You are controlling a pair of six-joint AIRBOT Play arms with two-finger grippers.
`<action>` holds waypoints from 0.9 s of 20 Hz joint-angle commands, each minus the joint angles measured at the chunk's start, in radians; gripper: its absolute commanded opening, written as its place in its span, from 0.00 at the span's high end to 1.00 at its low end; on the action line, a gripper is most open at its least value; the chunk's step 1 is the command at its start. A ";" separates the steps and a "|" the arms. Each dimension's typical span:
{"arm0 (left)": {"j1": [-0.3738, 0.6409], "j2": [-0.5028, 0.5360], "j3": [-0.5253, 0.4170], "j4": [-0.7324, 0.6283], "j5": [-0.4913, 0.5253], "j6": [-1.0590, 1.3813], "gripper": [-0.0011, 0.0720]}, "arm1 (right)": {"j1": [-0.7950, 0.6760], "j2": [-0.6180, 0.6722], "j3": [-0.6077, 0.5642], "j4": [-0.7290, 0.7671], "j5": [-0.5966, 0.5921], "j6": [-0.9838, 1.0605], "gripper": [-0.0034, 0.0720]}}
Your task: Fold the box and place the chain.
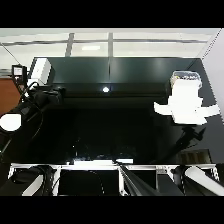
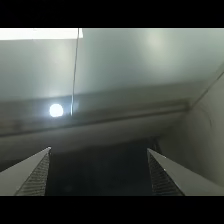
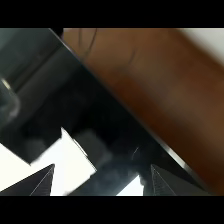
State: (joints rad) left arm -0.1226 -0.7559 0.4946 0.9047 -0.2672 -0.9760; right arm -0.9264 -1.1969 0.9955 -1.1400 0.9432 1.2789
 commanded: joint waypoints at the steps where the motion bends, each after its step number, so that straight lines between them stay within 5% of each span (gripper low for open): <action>1: 0.000 -0.029 0.000 0.000 -0.014 0.000 0.02 | -0.078 -0.231 0.129 0.179 0.328 -0.305 0.02; 8: 0.000 -0.060 0.000 0.000 -0.047 0.000 0.02 | 0.093 -0.490 0.328 0.080 0.352 -0.372 0.06; 10: 0.000 -0.060 0.000 0.000 -0.048 0.000 0.02 | 0.121 -0.502 0.328 0.040 0.313 -0.386 0.48; 11: 0.000 -0.060 0.000 0.000 -0.048 0.000 0.02 | 0.127 -0.502 0.333 0.025 0.313 -0.402 0.81; 15: 0.000 -0.060 0.000 0.000 -0.048 0.000 0.02 | 0.126 -0.472 0.368 0.033 0.436 -0.437 0.94; 18: 0.000 -0.060 0.000 0.000 -0.048 0.000 0.02 | 0.127 -0.414 0.354 0.193 0.502 -0.437 0.94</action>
State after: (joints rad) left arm -0.1226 -0.8154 0.4946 0.9043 -0.3145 -0.9764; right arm -0.8040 -1.6470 1.3506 -1.0595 1.3716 0.8570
